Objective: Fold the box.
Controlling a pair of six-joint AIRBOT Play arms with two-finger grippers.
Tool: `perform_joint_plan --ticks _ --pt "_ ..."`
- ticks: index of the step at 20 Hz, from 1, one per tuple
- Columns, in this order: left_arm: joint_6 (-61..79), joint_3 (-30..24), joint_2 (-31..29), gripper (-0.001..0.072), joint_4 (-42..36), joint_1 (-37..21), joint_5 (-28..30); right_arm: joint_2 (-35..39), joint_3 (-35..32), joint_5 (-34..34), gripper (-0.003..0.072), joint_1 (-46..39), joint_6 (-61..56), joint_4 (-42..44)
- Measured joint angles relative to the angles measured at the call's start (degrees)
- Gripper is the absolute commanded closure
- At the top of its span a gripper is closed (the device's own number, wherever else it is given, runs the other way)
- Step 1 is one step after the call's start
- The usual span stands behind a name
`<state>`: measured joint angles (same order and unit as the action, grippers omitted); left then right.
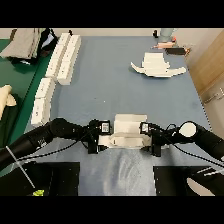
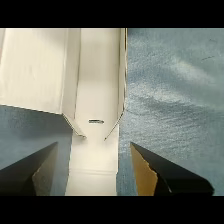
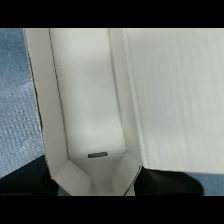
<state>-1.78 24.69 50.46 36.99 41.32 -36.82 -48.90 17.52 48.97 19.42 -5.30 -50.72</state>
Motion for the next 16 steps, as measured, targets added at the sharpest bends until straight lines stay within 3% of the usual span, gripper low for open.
perform_joint_plan --ticks 5,7,8,16 --pt "5.1 -0.2 4.9 0.003 -3.1 0.0 2.6 0.0 0.0 0.0 0.0147 0.0 0.0 0.0" --pt "6.6 0.1 6.4 0.0313 -4.5 0.1 3.0 0.0 0.0 0.0 0.0147 0.0 0.0 0.0" --pt "7.1 0.3 7.1 0.0366 -5.2 0.2 3.1 0.0 0.0 0.0 0.0147 0.0 0.0 0.0" --pt "8.7 2.0 10.4 0.0368 -9.3 1.0 3.3 0.0 0.0 0.0 0.0146 0.0 0.0 0.0"
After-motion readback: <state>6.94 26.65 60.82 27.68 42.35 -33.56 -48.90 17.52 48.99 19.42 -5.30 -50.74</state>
